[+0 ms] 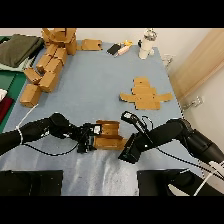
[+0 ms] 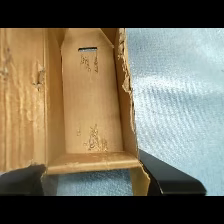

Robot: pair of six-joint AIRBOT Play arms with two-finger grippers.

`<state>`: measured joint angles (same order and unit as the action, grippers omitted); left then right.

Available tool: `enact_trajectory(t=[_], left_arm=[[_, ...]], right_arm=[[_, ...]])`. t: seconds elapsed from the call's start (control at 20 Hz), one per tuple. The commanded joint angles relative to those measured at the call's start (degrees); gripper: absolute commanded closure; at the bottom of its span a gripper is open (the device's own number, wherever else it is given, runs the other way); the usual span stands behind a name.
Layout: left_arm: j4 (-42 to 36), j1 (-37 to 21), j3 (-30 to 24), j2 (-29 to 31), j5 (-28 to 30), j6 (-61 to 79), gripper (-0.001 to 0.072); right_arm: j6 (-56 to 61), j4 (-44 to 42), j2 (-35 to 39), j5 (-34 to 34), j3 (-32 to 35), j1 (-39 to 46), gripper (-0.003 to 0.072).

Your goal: Fold the box.

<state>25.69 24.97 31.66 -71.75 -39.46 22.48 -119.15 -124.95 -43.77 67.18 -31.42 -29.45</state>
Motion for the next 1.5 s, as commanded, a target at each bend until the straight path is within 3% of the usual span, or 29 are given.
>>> enact_trajectory(t=[0.0, 0.1, 0.15, 0.2, 0.25, 0.45, 0.85, 1.45], left_arm=[[0.02, -0.07, 0.04, -0.02, 0.00, 0.00, 0.0179], [0.02, -0.04, 0.04, -0.02, -0.02, 0.00, 0.0179], [0.02, -0.07, 0.04, -0.02, 0.00, 0.00, 0.0179], [0.02, -0.07, 0.04, -0.02, 0.00, 0.00, 0.0179], [0.02, -0.04, 0.04, -0.02, 0.00, 0.00, 0.0179], [0.02, -0.07, 0.04, -0.04, 0.02, 0.00, 0.0179], [0.02, -0.07, 0.04, -0.02, 0.00, 0.00, 0.0179], [0.02, -0.07, 0.04, -0.02, 0.00, 0.00, 0.0179]], right_arm=[[17.62, -5.11, 0.92, -2.56, -0.02, -0.33, -0.0026], [25.86, -5.55, 0.92, -7.65, -0.04, -0.31, -0.0021], [28.24, -5.57, 0.90, -9.14, -0.04, -0.31, 0.0068], [30.80, -6.71, 0.87, -11.04, -0.04, -0.31, 0.0382], [32.26, -8.66, 0.87, -13.31, -0.07, -0.31, 0.0618], [32.54, -10.08, -1.49, -24.63, -1.66, 0.46, 0.0683], [20.65, -9.84, -26.12, -23.12, -9.70, 1.20, 0.0683], [14.21, -8.70, -28.65, -21.70, -9.79, 1.16, 0.0684]])
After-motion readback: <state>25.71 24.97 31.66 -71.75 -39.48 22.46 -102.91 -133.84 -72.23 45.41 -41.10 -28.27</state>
